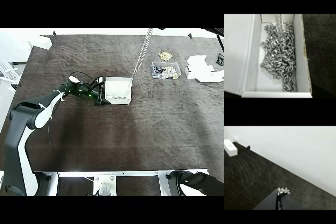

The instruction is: Fold the box and place the chain.

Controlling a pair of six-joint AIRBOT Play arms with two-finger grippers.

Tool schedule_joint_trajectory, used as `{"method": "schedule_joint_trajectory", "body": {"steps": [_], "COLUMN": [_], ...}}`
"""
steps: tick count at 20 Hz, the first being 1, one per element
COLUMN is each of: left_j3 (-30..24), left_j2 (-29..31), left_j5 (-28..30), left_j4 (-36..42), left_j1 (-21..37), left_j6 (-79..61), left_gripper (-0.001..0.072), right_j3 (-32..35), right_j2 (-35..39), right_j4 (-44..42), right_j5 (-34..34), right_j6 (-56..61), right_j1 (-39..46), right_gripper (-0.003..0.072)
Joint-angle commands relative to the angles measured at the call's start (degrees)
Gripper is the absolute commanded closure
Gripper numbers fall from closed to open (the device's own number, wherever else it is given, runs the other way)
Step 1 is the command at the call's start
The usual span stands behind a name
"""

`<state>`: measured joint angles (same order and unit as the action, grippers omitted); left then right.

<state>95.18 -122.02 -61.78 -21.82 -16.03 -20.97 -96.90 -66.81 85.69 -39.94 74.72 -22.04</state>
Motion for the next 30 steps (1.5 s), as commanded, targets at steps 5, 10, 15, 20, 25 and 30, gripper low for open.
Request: {"method": "schedule_joint_trajectory", "body": {"steps": [5,10,15,20,25,30], "left_j3": [0.0,0.0,0.0,0.0,0.0,0.0], "left_j2": [0.0,0.0,0.0,0.0,0.0,0.0], "left_j5": [0.0,0.0,0.0,0.0,0.0,0.0], "left_j4": [0.0,0.0,0.0,0.0,0.0,0.0], "left_j1": [0.0,0.0,0.0,0.0,0.0,0.0], "left_j6": [0.0,0.0,0.0,0.0,0.0,0.0], "left_gripper": [0.0359,0.0359,0.0359,0.0359,0.0359,0.0359], "right_j3": [0.0,0.0,0.0,0.0,3.0,17.3], "right_j2": [0.0,-0.2,-0.6,-3.0,-5.9,-9.9], "right_j4": [3.7,2.0,1.8,1.0,-6.2,-11.2], "right_j5": [0.1,1.5,1.7,1.6,1.3,1.9], "right_j6": [3.1,3.1,3.1,3.1,3.1,3.1], "right_j1": [0.0,-1.4,-3.6,-3.6,-3.7,-3.6], "right_gripper": [0.0678,0.0678,0.0678,0.0678,0.0678,0.0678]}}
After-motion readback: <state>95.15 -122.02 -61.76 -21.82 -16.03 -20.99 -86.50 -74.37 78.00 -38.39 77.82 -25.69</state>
